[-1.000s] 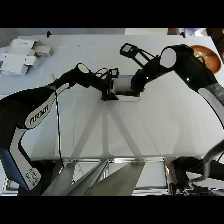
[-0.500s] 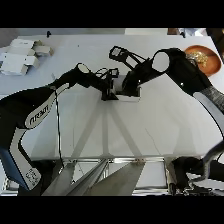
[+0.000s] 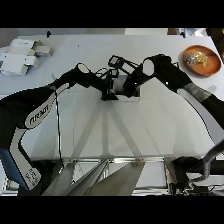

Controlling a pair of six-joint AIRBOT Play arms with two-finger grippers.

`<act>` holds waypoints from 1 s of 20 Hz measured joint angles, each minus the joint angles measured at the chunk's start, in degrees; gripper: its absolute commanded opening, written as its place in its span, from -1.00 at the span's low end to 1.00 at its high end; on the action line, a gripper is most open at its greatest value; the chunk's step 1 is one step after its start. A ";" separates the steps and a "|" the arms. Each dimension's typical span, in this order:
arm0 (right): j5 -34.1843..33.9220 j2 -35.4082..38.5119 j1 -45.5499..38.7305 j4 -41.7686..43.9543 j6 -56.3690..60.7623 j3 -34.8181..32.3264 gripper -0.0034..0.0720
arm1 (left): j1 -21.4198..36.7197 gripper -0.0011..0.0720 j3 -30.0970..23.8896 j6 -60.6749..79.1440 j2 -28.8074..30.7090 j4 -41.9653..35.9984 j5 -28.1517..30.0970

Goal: Fold the box and place the chain.

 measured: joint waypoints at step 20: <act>-9.88 6.43 -20.79 17.86 0.04 0.00 0.06 | 0.00 0.06 0.00 0.00 -0.02 -0.02 0.00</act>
